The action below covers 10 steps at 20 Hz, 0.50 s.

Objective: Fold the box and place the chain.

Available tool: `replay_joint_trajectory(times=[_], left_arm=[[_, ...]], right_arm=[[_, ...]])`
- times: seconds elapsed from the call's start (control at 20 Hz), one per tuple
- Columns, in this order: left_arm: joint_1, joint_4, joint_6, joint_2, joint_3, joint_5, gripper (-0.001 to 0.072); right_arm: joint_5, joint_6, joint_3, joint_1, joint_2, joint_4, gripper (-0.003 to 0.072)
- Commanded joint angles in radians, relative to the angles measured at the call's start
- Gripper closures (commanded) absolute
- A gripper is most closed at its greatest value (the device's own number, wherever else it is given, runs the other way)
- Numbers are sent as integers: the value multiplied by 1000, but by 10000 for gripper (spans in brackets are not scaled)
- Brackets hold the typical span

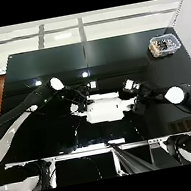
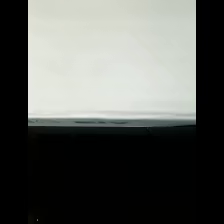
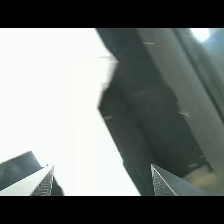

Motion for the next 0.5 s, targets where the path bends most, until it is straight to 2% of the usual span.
replay_joint_trajectory(times=[0.0,0.45], left_arm=[[0,7,-32,-5,0,1,686],[0,7,-32,-5,0,0,686]], right_arm=[[-1,-44,-24,71,-15,4,-25],[0,-211,-39,139,-36,3,-24]])
